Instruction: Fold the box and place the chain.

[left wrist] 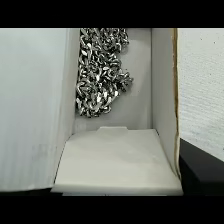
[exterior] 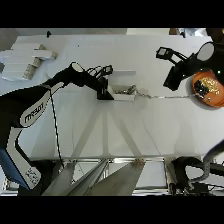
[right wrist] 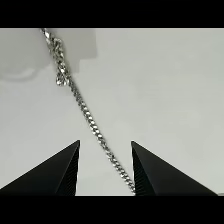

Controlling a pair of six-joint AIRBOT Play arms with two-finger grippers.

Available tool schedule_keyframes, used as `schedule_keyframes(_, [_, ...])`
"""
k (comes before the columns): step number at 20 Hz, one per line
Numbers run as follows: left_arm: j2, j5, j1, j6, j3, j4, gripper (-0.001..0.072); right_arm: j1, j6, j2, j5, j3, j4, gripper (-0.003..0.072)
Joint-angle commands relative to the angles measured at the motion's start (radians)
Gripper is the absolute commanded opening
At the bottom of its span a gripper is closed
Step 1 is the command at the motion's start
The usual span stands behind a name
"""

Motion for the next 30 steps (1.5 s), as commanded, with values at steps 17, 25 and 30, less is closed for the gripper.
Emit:
schedule_keyframes(17, [0.000, 0.000, 0.000, 0.000, 0.000, 0.000, 0.0533, 0.140, -0.031, -0.270, -0.073, -0.010, 0.043, 0.0517])
schedule_keyframes(25, [0.000, 0.000, 0.000, 0.000, 0.000, 0.000, 0.0533, 0.161, -0.027, -0.270, -0.113, -0.011, 0.018, 0.0232])
schedule_keyframes(30, [0.000, 0.000, 0.000, 0.000, 0.000, 0.000, 0.0533, 0.161, -0.009, -0.270, -0.139, -0.011, 0.018, 0.0208])
